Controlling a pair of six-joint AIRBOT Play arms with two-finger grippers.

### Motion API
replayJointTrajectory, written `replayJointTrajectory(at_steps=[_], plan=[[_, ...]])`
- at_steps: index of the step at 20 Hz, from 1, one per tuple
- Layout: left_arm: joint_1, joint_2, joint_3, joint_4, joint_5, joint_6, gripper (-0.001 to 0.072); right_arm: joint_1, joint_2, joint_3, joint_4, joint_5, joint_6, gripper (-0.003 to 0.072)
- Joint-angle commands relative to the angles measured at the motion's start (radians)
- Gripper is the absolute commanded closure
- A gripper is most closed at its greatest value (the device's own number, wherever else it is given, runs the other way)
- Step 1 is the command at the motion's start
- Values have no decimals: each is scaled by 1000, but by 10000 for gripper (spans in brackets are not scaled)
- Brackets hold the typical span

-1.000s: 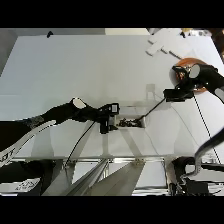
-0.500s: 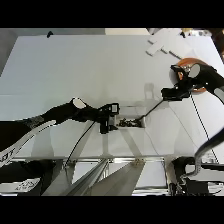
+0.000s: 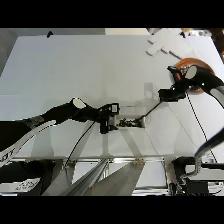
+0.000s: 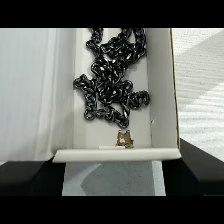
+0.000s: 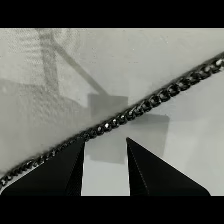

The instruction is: Fold the box and place the chain.

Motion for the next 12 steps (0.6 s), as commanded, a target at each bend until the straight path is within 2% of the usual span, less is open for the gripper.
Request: replayJointTrajectory(at_steps=[1, 5, 7, 8, 9, 12], plan=[[0, 1, 0, 0, 0, 0, 611, 34, -19, -12, -38, -47, 11, 421], [0, 1, 0, 0, 0, 0, 611, 80, -19, -12, -58, -85, 42, 463], [0, 1, 0, 0, 0, 0, 611, 105, -19, -12, -89, -82, 55, 539], [0, 1, 0, 0, 0, 0, 611, 114, -19, -12, -103, -72, 55, 621], [0, 1, 0, 0, 0, 0, 611, 120, -19, -12, -113, -55, 55, 669], [0, 1, 0, 0, 0, 0, 611, 119, 7, -12, -136, -22, 54, 669]])
